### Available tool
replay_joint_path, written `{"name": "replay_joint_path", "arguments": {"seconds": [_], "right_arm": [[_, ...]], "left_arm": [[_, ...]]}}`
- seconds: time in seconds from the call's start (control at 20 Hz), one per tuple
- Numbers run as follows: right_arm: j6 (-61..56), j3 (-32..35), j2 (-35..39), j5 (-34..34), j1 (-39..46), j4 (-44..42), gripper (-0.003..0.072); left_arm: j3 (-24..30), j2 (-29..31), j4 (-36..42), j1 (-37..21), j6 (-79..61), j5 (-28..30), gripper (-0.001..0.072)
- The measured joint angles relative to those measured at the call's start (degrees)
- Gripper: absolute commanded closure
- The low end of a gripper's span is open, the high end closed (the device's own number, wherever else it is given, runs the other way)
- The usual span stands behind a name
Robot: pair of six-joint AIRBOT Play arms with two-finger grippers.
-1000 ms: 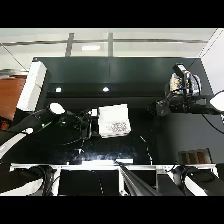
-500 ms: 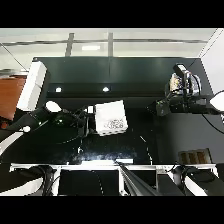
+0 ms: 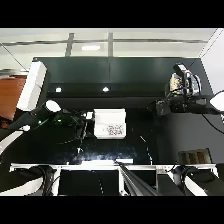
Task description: Fold the box and place the chain.
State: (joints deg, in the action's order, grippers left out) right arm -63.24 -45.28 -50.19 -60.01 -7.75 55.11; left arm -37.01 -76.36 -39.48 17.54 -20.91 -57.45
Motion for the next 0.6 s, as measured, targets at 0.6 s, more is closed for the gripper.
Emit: {"name": "replay_joint_path", "arguments": {"seconds": [0.6], "right_arm": [[-2.6,-1.1,-6.6,8.5,-7.6,0.0,-0.0013]], "left_arm": [[-3.1,-3.0,-0.2,0.0,0.0,-0.9,0.0251]]}}
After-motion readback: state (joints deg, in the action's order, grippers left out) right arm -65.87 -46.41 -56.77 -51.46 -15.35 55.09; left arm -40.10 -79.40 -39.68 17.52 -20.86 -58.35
